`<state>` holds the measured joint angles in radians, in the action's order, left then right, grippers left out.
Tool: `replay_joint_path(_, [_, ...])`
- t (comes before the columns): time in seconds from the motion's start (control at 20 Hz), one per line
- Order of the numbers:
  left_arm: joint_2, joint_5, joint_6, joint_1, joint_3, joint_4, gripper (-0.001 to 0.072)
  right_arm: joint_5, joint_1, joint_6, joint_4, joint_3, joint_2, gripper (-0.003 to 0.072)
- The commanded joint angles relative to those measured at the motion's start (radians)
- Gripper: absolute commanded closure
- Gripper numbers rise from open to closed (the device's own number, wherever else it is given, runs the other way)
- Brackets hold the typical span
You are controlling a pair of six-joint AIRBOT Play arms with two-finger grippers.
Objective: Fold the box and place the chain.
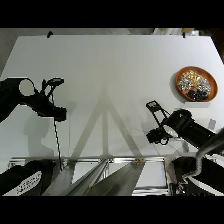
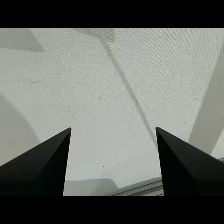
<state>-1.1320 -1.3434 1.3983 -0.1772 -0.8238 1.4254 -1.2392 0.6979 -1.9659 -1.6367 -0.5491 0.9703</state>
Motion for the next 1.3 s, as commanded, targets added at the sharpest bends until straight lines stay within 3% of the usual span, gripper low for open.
replay_joint_path(0.0, [0.001, 0.000, 0.000, 0.001, 0.000, 0.000, 0.0131, 0.002, 0.001, 0.000, 0.000, 0.000, -0.001, 0.0304])
replay_joint_path(0.3, [0.001, 0.000, 0.000, 0.001, 0.000, 0.000, 0.0131, 0.042, 0.000, 0.010, -0.100, 0.000, -0.001, 0.0306])
replay_joint_path(0.5, [0.001, 0.000, 0.000, 0.001, 0.000, 0.000, 0.0131, -0.060, -0.081, 0.076, -0.240, -0.010, -0.001, 0.0305])
replay_joint_path(0.7, [0.001, 0.000, 0.000, 0.001, 0.000, 0.000, 0.0131, -0.011, -0.374, 0.149, -0.487, -0.024, -0.002, 0.0305])
replay_joint_path(1.0, [0.001, 0.000, 0.000, 0.001, 0.000, 0.000, 0.0131, 0.176, -0.898, 0.201, -0.514, -0.024, -0.002, 0.0302])
replay_joint_path(1.1, [0.001, 0.000, 0.000, 0.001, 0.000, 0.000, 0.0131, 0.201, -1.050, 0.220, -0.511, -0.024, -0.002, 0.0217])
replay_joint_path(1.25, [0.001, 0.000, 0.000, 0.001, 0.000, 0.000, 0.0131, 0.237, -1.215, 0.261, -0.505, -0.024, -0.002, 0.0207])
